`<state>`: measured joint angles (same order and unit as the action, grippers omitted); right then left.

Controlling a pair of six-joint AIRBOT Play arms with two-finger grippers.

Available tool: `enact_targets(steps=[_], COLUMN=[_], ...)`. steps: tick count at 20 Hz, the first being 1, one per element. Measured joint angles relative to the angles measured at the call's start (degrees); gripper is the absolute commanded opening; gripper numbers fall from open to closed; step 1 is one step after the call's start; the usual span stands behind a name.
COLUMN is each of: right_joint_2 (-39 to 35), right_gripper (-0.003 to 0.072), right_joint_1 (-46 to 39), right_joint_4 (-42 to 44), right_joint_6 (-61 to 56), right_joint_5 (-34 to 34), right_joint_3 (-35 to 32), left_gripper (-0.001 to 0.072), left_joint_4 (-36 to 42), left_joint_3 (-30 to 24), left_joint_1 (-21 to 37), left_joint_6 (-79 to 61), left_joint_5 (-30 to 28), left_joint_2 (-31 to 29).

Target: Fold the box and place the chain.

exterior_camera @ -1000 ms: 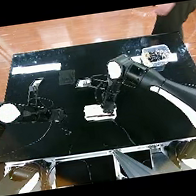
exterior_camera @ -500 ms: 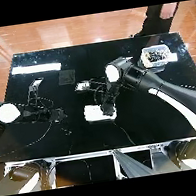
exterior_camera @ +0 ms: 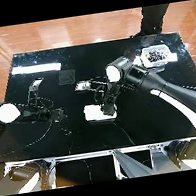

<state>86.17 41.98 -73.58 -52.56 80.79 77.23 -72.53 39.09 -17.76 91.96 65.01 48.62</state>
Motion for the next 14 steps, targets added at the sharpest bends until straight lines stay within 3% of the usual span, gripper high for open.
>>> enact_targets(steps=[6, 7, 10, 14], right_joint_2=[-0.5, -0.5, -0.3, -0.2], right_gripper=[0.0514, 0.0426, 0.0293, 0.0293], right_joint_1=[0.2, 0.3, 0.7, 1.0], right_joint_4=[-1.7, -1.9, -2.7, -3.2], right_joint_6=[-1.1, -1.1, -1.2, -1.2], right_joint_5=[-0.9, -1.2, -2.4, -3.1], right_joint_3=[-0.2, -0.2, -0.7, -0.9], left_gripper=[0.0635, 0.0635, 0.0635, 0.0635], left_joint_4=[0.5, 0.6, 0.8, 0.8], left_joint_3=[0.0, 0.0, 0.0, 0.0], left_joint_1=[0.0, 0.0, 0.0, 0.0], left_joint_6=[0.0, 0.0, 0.0, 0.0], left_joint_5=[0.0, 0.0, 0.0, 0.0], left_joint_2=[0.0, 0.0, 0.0, 0.0])
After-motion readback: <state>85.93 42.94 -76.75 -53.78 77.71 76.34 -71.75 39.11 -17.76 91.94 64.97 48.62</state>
